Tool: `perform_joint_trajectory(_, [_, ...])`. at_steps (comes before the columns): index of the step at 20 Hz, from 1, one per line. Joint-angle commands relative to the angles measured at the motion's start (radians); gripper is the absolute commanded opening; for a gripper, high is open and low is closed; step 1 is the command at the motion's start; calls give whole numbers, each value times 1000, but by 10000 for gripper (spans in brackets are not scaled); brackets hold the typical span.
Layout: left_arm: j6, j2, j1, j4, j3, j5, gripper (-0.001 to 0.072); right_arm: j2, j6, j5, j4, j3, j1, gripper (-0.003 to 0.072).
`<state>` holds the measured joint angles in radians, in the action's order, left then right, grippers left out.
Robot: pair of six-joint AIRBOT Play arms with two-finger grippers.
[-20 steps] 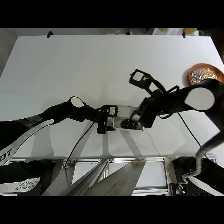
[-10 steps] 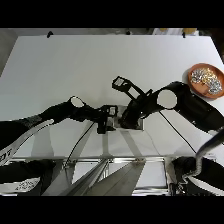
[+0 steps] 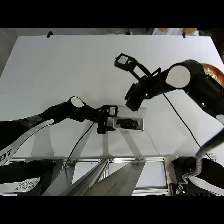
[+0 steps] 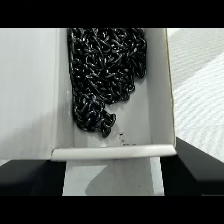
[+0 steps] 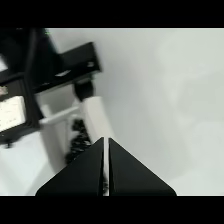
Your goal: Fold the box and place the chain.
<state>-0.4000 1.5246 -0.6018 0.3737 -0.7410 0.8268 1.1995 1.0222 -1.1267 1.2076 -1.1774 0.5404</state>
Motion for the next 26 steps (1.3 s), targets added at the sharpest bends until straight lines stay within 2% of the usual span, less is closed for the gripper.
perform_joint_trajectory(1, [0,-1,0,0,0,0,255,81,-55,4,16,-21,-63,24])
perform_joint_trajectory(6, [0,-1,0,0,0,0,255,189,-139,-41,-29,-11,-43,19])
perform_joint_trajectory(10, [0,-1,0,0,0,0,255,183,-251,-137,-120,41,-29,21])
perform_joint_trajectory(12, [0,-1,0,0,0,0,255,148,-295,-138,-133,81,-8,61])
perform_joint_trajectory(14, [0,-1,0,0,0,0,255,109,-325,-132,-132,113,8,62])
perform_joint_trajectory(15, [0,-1,0,0,0,0,255,91,-330,-129,-132,128,14,85])
perform_joint_trajectory(16, [0,-1,0,0,0,0,255,71,-350,-116,-131,149,21,158])
perform_joint_trajectory(17, [0,-1,0,0,0,0,255,48,-361,-92,-131,176,28,186])
perform_joint_trajectory(21, [0,-1,0,0,0,0,255,15,-394,-27,-130,251,72,205])
perform_joint_trajectory(22, [0,-1,0,0,0,0,255,15,-395,-5,-128,260,82,241])
perform_joint_trajectory(23, [0,-1,0,0,0,0,255,15,-395,13,-121,266,92,308])
perform_joint_trajectory(26, [0,-1,0,0,0,0,255,15,-389,48,-82,266,105,315])
